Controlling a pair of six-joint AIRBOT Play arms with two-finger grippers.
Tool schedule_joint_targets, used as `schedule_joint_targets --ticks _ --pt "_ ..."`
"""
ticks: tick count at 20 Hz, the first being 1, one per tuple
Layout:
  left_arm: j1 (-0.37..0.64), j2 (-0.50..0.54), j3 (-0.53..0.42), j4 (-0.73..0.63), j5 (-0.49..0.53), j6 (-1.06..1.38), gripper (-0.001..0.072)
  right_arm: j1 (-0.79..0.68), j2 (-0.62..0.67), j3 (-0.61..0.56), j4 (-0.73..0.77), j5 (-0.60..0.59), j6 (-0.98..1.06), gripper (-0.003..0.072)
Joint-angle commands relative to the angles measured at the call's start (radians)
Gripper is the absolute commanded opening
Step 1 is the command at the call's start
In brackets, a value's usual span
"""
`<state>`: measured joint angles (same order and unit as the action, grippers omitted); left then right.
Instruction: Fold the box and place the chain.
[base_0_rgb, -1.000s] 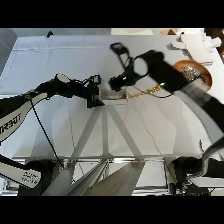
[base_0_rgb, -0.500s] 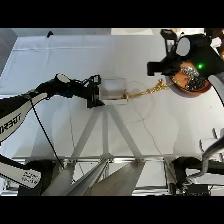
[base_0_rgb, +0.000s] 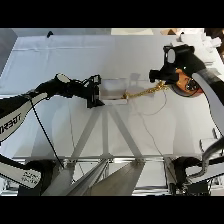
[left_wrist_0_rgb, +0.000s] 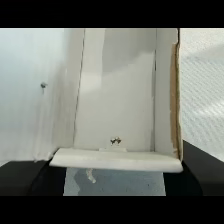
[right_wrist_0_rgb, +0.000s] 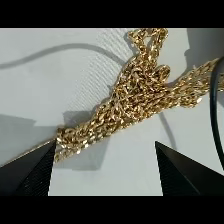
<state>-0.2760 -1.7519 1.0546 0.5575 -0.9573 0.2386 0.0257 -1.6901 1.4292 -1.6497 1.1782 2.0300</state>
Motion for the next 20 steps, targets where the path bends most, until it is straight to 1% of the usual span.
schedule_joint_targets --ticks 1,3,6,12,13,14,15,17,18,20 --pt "0.000 -0.001 0.000 0.000 0.000 0.000 0.0113 0.001 -0.050 0.000 0.005 -0.012 0.168 0.0697" --pt "0.000 -0.001 0.000 0.000 0.000 0.000 0.0113 0.001 -0.060 0.000 0.005 -0.016 0.185 0.0695" --pt "0.000 -0.001 0.000 0.000 0.000 0.000 0.0113 0.001 -0.078 -0.001 0.005 0.018 0.198 0.0690" --pt "0.000 -0.001 0.000 0.000 0.000 0.000 0.0113 0.008 -0.094 -0.015 0.001 -0.016 0.201 0.0679" --pt "0.000 -0.001 0.000 0.000 0.000 0.000 0.0113 0.008 -0.095 -0.027 0.001 -0.021 0.209 0.0649" --pt "0.000 -0.001 0.000 0.000 0.000 0.000 0.0113 0.008 -0.095 -0.044 0.001 -0.028 0.229 0.0551" --pt "0.000 -0.001 0.000 0.000 0.000 0.000 0.0113 0.008 -0.095 -0.060 0.001 -0.044 0.254 0.0421" --pt "0.000 -0.001 0.000 0.000 0.000 0.000 0.0113 0.010 -0.095 -0.075 0.001 -0.076 0.275 0.0027" --pt "0.000 -0.001 0.000 0.000 0.000 0.000 0.0113 0.011 -0.092 -0.075 0.001 -0.085 0.268 0.0011" --pt "0.000 -0.001 0.000 0.000 0.000 0.000 0.0113 0.011 -0.074 -0.075 -0.005 -0.096 0.261 0.0011"
